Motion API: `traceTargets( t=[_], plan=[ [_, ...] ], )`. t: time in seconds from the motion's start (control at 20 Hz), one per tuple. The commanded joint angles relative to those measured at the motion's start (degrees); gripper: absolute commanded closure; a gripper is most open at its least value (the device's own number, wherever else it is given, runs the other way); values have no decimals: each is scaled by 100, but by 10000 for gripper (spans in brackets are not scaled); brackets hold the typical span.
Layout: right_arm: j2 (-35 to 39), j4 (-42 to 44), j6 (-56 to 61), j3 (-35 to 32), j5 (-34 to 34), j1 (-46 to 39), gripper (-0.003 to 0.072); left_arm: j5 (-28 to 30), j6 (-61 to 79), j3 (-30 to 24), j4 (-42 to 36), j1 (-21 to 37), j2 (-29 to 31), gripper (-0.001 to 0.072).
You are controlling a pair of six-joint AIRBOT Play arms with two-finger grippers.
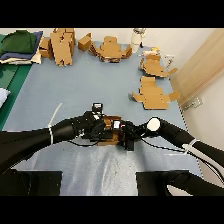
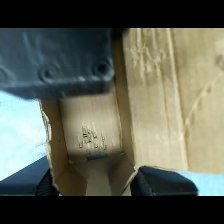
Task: Fold the box.
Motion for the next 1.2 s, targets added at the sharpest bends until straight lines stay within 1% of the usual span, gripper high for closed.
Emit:
traceTargets(
  t=[0.0,0.1,0.3,0.45,0.5,0.55,0.8,1.15],
  plan=[
    [0,7,-4,2,-4,7,185,-59,68,50,33,-44,-20,696],
    [0,7,-2,2,-4,7,185,-46,57,50,33,-81,-20,696],
    [0,4,-2,2,-4,7,185,208,160,52,-50,-81,22,695],
    [0,7,-2,2,-4,7,185,232,179,87,-57,-81,35,683],
    [0,4,-2,2,-4,7,185,236,192,96,-59,-81,33,451],
    [0,7,-2,2,-4,7,185,203,153,109,-59,-81,33,271],
    [0,4,-2,2,-7,7,185,-87,157,118,-57,-81,35,274],
    [0,4,-2,2,-7,7,185,-138,203,140,-55,-70,81,273]
  ],
)
